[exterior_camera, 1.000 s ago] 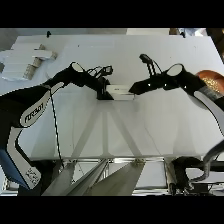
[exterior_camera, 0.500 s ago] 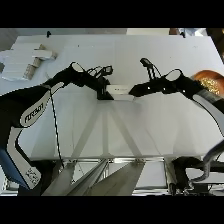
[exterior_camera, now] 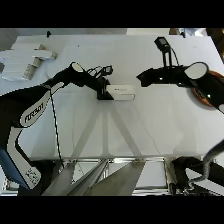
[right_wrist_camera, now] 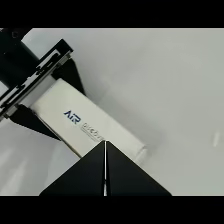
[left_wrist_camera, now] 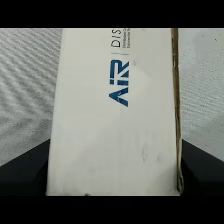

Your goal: Fold the box and place the chain.

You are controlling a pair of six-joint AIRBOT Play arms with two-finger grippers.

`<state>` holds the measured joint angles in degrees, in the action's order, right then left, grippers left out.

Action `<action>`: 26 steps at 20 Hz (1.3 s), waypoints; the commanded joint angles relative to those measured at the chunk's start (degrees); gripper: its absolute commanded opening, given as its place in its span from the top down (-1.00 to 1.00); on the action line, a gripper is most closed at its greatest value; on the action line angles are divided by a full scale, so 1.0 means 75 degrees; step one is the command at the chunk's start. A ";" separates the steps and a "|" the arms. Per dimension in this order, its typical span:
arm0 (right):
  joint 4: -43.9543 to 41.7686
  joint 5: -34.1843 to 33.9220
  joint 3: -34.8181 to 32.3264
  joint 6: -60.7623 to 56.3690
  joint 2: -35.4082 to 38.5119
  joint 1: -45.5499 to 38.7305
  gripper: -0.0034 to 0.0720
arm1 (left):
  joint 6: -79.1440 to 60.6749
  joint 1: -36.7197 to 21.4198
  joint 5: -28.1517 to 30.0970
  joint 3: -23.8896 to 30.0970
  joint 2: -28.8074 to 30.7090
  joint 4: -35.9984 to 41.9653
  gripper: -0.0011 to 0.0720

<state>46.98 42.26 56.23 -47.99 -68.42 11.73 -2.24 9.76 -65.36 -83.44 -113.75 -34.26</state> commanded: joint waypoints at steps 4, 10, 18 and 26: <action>0.1702 0.0117 0.0006 -0.1495 0.0976 -0.1131 0.88 | -0.0006 -0.0003 0.0003 -0.0003 0.0003 -0.0009 -0.49; 0.4610 0.1023 0.0006 -0.2544 0.1008 -0.1947 0.88 | -0.0003 -0.0003 0.0003 -0.0003 0.0003 -0.0009 -0.49; 0.4680 0.0854 0.0006 -0.2652 0.1008 -0.1944 0.88 | -0.0006 -0.0003 0.0003 -0.0003 0.0003 -0.0009 -0.49; 0.4680 0.0854 0.0006 -0.2652 0.1008 -0.1944 0.88 | -0.0006 -0.0003 0.0003 -0.0003 0.0003 -0.0009 -0.49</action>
<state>81.93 48.66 56.23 -67.75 -60.88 -2.83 -2.26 9.74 -65.34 -83.44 -113.75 -34.33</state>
